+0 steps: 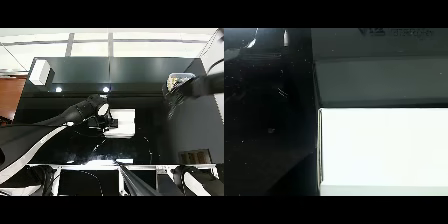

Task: Fold the box and place the chain.

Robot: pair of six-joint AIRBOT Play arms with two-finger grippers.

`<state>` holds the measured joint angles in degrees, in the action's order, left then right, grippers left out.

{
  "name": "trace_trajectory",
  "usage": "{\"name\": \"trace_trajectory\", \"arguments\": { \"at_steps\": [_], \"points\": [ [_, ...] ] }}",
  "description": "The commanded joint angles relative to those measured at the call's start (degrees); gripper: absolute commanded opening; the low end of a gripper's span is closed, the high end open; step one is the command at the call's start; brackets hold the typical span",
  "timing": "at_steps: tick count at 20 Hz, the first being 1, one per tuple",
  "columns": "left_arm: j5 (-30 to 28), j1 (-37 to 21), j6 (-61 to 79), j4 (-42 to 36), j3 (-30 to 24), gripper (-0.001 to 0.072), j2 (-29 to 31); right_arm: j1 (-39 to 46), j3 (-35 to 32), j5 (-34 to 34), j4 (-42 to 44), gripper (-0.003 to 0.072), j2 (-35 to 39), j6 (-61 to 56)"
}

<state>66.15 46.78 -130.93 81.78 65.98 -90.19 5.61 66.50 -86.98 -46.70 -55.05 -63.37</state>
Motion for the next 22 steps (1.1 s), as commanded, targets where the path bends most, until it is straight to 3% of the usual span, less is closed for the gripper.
{"name": "trace_trajectory", "arguments": {
  "at_steps": [1,4,8,18,19,20,21,22],
  "points": [
    [-0.07,-0.04,0.02,0.02,0.07,0.0027,-0.02,-10.05,-12.66,4.07,6.38,0.0009,1.99,-0.07],
    [-0.07,-0.04,0.02,0.02,0.07,0.0027,-0.02,-21.14,-17.46,14.14,6.36,0.0009,1.22,-2.89],
    [-0.04,-0.04,0.02,0.02,0.07,0.0027,-0.02,-30.25,-17.73,27.56,6.14,0.0009,-2.36,-5.68],
    [-0.07,-0.04,0.02,0.0,0.07,0.0027,-0.02,-30.73,-17.73,27.89,1.81,0.0013,-11.65,-7.39],
    [-0.11,-0.04,0.02,0.0,0.07,0.0027,-0.02,-30.73,-17.73,27.96,1.62,0.0053,-11.65,-7.45],
    [-0.11,-0.04,0.02,0.0,0.07,0.0027,-0.02,-30.73,-17.73,27.96,1.4,0.0282,-11.65,-7.67],
    [-0.17,-0.04,0.02,0.0,0.07,0.0027,-0.02,-30.71,-17.7,27.98,1.4,0.0337,-11.63,-7.26],
    [-0.17,-0.04,0.02,0.0,0.07,0.0027,-0.02,-30.4,-17.55,27.61,1.31,0.0337,-11.61,-6.49]
  ]
}}
